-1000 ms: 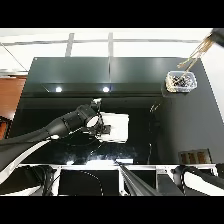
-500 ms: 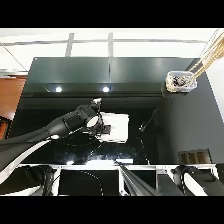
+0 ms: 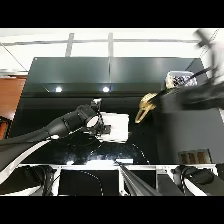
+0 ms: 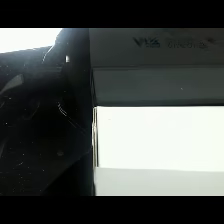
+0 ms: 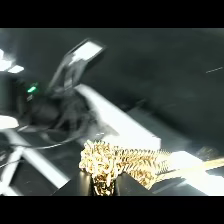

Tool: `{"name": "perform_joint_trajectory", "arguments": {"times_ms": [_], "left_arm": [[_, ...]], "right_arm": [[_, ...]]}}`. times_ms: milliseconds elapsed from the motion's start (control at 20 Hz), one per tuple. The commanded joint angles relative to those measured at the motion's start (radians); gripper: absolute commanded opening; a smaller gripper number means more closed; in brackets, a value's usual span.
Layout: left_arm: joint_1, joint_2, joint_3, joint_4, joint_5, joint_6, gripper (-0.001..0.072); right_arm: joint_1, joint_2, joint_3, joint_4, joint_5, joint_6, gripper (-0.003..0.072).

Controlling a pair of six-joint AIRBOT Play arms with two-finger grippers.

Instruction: Fold the box and place the chain.

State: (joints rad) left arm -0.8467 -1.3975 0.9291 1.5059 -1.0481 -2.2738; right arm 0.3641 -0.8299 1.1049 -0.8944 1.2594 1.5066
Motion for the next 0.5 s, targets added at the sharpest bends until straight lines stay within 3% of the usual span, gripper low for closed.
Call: {"name": "perform_joint_trajectory", "arguments": {"times_ms": [0, 150, 450], "left_arm": [[0.001, 0.000, 0.000, 0.000, 0.000, 0.000, 0.0030], [0.001, 0.000, 0.000, 0.000, 0.000, 0.000, 0.0030], [0.001, 0.000, 0.000, 0.000, 0.000, 0.000, 0.0030]], "right_arm": [[0.156, -0.037, -0.170, 0.118, -0.230, 0.000, 0.0004], [0.238, -0.113, -0.188, 0.119, -0.317, 0.000, 0.0004], [0.275, -0.218, -0.189, 0.062, -0.335, 0.007, 0.0004]]}}
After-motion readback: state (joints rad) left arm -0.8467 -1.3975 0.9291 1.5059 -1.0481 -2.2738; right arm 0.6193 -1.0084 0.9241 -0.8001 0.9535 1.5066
